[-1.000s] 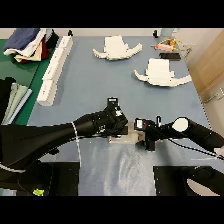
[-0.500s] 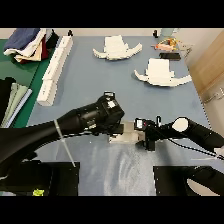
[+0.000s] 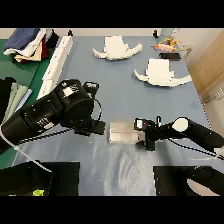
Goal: Fold the box.
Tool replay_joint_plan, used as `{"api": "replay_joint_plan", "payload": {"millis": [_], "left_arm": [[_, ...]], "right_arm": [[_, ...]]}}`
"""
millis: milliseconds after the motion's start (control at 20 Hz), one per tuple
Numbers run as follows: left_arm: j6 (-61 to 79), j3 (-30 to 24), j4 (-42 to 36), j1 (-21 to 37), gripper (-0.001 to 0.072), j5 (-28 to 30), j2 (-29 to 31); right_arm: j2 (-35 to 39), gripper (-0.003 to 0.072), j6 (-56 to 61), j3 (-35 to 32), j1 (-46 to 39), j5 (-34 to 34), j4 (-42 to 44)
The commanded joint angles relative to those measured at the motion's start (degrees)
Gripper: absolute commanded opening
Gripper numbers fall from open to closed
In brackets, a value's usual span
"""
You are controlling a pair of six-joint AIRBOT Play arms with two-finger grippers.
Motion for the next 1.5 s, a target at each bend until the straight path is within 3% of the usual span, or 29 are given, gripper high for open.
{"api": "replay_joint_plan", "payload": {"millis": [0, 250, 350, 500, 600, 850, 1150, 1450], "left_arm": [[18.45, -2.19, -3.76, 3.04, 0.0011, 7.67, 2.25], [63.14, -18.49, -16.55, 15.54, 0.0018, 25.66, 13.40], [85.88, -25.90, -24.72, 21.20, 0.0684, 33.31, 15.52], [107.54, -35.28, -38.84, 28.00, 0.0695, 45.97, 14.38], [120.72, -39.08, -46.49, 29.14, 0.0695, 49.66, 11.69], [137.35, -38.97, -60.26, 29.00, 0.0695, 50.62, 1.05], [141.26, -35.17, -64.06, 27.76, 0.0695, 50.82, -6.84], [146.64, -35.08, -65.51, 24.72, 0.0695, 48.92, -8.00]], "right_arm": [[0.00, 0.0518, 0.00, 0.04, -0.02, 0.00, 0.00], [0.00, 0.0518, 0.00, 0.04, -0.02, 0.02, 0.00], [0.00, 0.0518, 0.00, 0.04, -0.02, 0.00, 0.00], [0.00, 0.0518, 0.00, 0.04, -0.02, 0.02, 0.00], [0.00, 0.0518, 0.00, 0.04, -0.02, 0.00, 0.00], [0.00, 0.0518, 0.00, 0.04, -0.02, 0.00, 0.00], [0.00, 0.0518, 0.00, 0.04, -0.02, 0.02, 0.00], [0.00, 0.0518, 0.00, 0.04, -0.02, 0.02, 0.00]]}}
